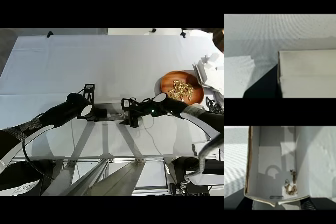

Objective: Fold the box and place the chain.

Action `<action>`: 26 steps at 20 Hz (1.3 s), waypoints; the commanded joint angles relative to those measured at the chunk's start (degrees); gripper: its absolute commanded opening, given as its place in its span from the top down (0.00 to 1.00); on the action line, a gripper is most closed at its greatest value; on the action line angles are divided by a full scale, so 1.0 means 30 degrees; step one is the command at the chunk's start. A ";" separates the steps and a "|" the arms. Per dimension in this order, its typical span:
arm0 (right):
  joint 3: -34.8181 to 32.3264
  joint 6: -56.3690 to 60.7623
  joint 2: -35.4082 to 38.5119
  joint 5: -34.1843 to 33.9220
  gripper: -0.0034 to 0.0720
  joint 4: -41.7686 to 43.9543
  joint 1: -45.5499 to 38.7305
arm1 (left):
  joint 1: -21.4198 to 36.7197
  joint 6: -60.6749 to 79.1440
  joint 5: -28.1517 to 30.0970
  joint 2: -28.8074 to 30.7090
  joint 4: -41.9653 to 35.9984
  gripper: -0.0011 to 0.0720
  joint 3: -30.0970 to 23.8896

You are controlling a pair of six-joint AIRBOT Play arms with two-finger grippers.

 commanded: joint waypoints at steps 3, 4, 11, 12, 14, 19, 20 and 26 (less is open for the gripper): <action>0.0022 -0.0022 0.0000 0.0015 0.26 -0.0015 0.0000 | -0.0007 0.0007 -0.0168 0.0000 -0.0080 0.77 0.0007; 0.0022 -0.0015 0.0000 0.0015 0.26 -0.0015 0.0000 | -0.0007 0.0007 -0.0423 0.0044 -0.0073 0.44 0.0007; 0.0022 -0.0015 0.0000 0.0015 0.26 -0.0007 0.0000 | 0.0022 0.1625 -0.0991 0.2433 -0.0073 0.14 0.0007; 0.0022 -0.0022 0.0000 0.0015 0.26 -0.0015 0.0000 | 0.0044 0.2011 -0.1297 0.2965 0.0007 0.14 0.0007; 0.0022 -0.0022 0.0000 0.0007 0.26 -0.0015 0.0000 | 0.0117 0.3082 -0.1749 0.4131 0.0015 0.14 0.0007; 0.0022 -0.0022 0.0000 0.0015 0.26 -0.0015 0.0000 | 0.0138 0.7431 -0.3053 0.6805 0.0007 0.14 0.0000; 0.0022 -0.0022 0.0000 0.0015 0.26 -0.0007 0.0000 | 0.0138 0.8990 -0.3592 0.7147 0.0007 0.14 -0.0007; 0.0022 -0.0022 0.0000 0.0007 0.26 -0.0015 0.0000 | 0.1472 2.1405 -0.2157 0.7817 -0.1056 0.14 -0.1209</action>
